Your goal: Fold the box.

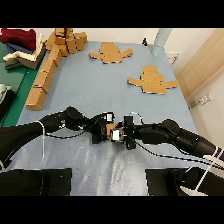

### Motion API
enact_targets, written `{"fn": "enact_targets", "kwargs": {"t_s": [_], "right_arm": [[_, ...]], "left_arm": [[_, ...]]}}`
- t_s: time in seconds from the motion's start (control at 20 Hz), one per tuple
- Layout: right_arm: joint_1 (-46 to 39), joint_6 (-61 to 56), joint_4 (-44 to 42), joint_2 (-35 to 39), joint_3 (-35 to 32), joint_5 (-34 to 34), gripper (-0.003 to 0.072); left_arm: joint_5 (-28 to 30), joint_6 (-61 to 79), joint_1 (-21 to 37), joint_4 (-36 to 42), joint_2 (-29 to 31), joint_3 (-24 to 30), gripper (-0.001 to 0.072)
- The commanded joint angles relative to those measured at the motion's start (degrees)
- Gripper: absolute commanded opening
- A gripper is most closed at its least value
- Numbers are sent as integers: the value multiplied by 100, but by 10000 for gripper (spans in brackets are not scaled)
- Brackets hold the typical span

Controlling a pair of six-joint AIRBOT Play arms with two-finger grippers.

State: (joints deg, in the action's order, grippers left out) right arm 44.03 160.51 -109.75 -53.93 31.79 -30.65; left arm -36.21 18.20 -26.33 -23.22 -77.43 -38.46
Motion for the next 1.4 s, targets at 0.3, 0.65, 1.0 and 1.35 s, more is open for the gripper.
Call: {"fn": "enact_targets", "kwargs": {"t_s": [0.3, 0.65, 1.0, 1.35], "right_arm": [[144, -299, 153, -90, -4, 48, 451], [144, -452, 442, -109, -4, 153, 291], [144, -450, 433, -24, -2, 116, 227], [144, -452, 426, 306, -2, -20, 234]], "left_arm": [[24, -7, -2, 4, -2, -4, 516], [22, -7, -2, 4, -2, -4, 516], [22, -7, -2, 4, -2, -4, 516], [22, -7, -2, 4, -2, -4, 516]]}}
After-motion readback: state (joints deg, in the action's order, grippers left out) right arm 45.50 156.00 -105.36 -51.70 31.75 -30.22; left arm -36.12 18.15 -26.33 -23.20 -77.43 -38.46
